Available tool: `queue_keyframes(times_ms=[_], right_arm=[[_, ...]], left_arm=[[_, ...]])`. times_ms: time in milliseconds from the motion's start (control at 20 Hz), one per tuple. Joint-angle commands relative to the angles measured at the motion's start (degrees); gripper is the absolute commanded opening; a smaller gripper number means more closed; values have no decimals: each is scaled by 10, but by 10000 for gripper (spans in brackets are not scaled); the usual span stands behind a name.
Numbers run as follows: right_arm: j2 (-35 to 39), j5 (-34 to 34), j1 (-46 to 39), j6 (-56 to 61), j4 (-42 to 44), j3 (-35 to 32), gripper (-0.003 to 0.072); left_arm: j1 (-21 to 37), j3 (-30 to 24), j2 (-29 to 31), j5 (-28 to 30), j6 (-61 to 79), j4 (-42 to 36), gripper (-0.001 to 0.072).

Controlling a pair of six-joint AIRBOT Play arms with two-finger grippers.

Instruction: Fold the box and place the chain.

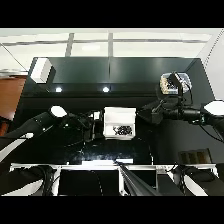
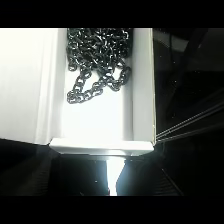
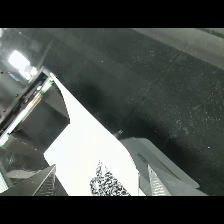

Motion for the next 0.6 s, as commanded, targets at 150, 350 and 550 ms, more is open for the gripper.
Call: queue_keyframes(times_ms=[150,350,550], right_arm=[[0,0,0,0,0,0,709],[0,0,0,0,0,0,709],[0,0,0,0,0,0,709]], left_arm=[[0,10,-14,13,-7,-21,697],[0,10,-14,10,-7,-19,696],[-9,10,-15,-1,-4,-15,696]])
